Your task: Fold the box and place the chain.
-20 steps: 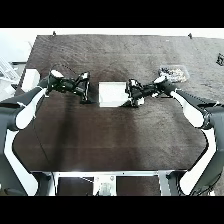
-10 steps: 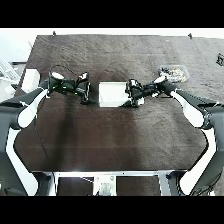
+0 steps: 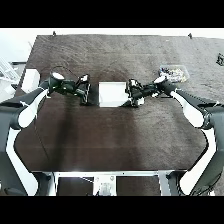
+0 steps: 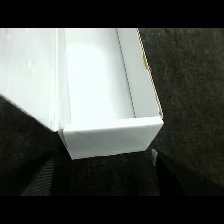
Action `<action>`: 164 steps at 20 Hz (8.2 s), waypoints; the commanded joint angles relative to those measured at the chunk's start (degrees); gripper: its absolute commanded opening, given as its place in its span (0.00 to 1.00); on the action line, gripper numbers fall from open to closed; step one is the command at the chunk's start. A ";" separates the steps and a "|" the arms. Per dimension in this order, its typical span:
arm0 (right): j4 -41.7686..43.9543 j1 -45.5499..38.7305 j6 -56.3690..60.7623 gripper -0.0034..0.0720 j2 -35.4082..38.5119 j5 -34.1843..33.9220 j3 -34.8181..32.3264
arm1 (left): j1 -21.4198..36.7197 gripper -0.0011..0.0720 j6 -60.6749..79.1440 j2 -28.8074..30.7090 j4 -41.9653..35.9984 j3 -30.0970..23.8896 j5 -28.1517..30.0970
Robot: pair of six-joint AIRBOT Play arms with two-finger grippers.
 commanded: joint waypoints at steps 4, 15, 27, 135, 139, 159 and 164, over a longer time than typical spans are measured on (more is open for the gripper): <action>0.02 0.02 0.00 0.82 0.02 0.02 0.00 | 0.02 1.00 -0.07 -0.04 -1.36 0.00 0.28; 0.02 0.02 0.00 0.82 0.02 0.02 0.00 | -1.64 1.00 -0.11 -0.07 -1.20 0.00 1.27; 0.02 0.02 0.00 0.82 0.02 0.02 0.00 | -3.85 1.00 -0.11 -0.90 -1.01 0.00 6.05; -3.58 -9.60 12.52 0.84 11.69 10.45 0.04 | -5.44 0.68 1.40 -2.75 -5.73 0.00 9.77; 1.16 -8.35 13.57 0.05 11.96 17.42 -0.55 | -5.44 0.68 1.40 -2.75 -5.73 0.00 9.73; -2.93 1.38 28.79 0.05 5.92 -12.61 4.70 | -5.44 0.68 1.33 -2.75 -5.73 0.00 9.14; -10.62 3.45 31.58 0.05 3.19 -10.91 6.12 | -5.44 0.67 1.33 -2.75 -5.73 0.00 9.11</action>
